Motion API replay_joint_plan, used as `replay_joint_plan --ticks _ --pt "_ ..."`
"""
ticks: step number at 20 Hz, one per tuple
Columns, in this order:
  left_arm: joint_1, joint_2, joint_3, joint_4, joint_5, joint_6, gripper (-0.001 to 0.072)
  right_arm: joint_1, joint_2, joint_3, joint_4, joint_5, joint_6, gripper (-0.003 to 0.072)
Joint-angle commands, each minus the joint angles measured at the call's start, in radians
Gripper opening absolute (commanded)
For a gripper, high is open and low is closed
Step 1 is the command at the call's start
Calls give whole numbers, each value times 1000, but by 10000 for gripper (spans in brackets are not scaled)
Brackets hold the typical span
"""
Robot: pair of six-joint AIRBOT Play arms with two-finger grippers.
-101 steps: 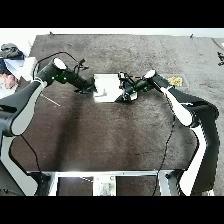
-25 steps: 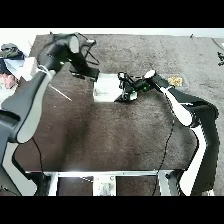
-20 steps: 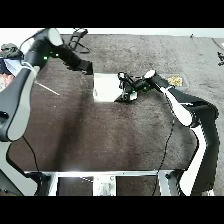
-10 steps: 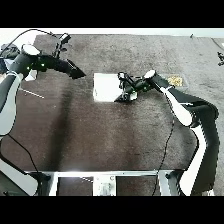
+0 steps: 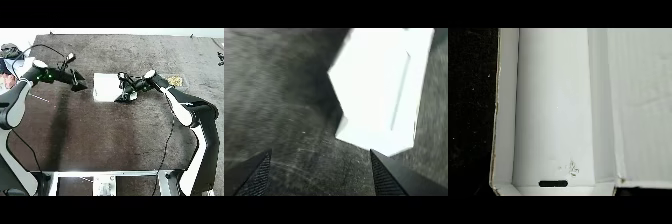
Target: Fold the box and place the chain.
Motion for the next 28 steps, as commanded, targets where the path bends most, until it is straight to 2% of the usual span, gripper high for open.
replay_joint_plan --ticks 1,2,12,20,28 --pt "-1 -56 -2 -35 -51 199 663 1 0 0 0 0 0 541" --pt "-2 -61 -2 -41 -71 224 720 1 0 0 0 0 0 541" --pt "-37 -116 -2 -67 -124 348 720 0 0 0 0 0 0 541" --pt "-91 -146 -2 -102 -107 373 720 0 0 0 0 0 0 541" --pt "-117 -161 -2 -91 -40 380 720 1 0 0 0 0 0 541"
